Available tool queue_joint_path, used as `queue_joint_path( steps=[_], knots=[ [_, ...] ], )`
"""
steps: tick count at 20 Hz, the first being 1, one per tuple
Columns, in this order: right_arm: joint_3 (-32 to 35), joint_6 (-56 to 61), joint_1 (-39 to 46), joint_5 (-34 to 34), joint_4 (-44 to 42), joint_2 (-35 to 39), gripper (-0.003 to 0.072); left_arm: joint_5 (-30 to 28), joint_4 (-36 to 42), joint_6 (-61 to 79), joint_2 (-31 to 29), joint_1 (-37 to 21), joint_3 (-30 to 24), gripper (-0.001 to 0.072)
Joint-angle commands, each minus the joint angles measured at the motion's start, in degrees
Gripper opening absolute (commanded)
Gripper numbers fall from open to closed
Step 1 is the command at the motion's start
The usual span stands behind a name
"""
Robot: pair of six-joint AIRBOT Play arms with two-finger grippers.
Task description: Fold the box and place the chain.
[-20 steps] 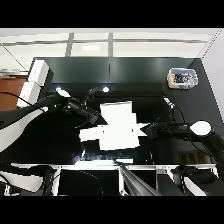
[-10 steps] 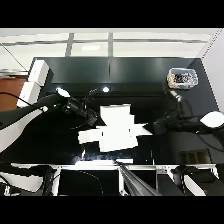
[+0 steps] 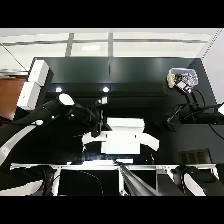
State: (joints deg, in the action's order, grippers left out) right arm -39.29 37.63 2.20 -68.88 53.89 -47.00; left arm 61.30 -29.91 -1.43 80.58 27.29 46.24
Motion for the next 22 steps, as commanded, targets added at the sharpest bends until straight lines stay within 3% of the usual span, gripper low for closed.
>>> queue_joint_path(
  steps=[1,4,13,17,22],
  knots=[
    [-0.26,-6.40,0.15,0.11,0.79,-0.07,0.0703,-7.28,-4.20,3.78,-1.60,2.12,-1.75,0.0026],
    [-0.26,-8.20,-0.20,0.09,0.81,-0.07,0.0703,-10.86,-7.21,1.88,-1.60,2.19,-2.64,0.0026],
    [5.99,-10.73,-11.74,7.67,0.76,-0.11,0.0703,-6.54,-22.82,-4.59,-1.51,2.27,-2.64,0.0029],
    [8.00,-10.73,-16.50,7.87,0.79,-0.13,0.0703,-6.27,-22.03,-4.57,-1.46,2.25,-2.64,0.0028],
    [10.23,-11.80,-22.10,7.91,0.76,-0.13,0.0703,-11.04,-17.57,-1.31,-1.36,2.29,-2.54,0.0028]
  ],
)
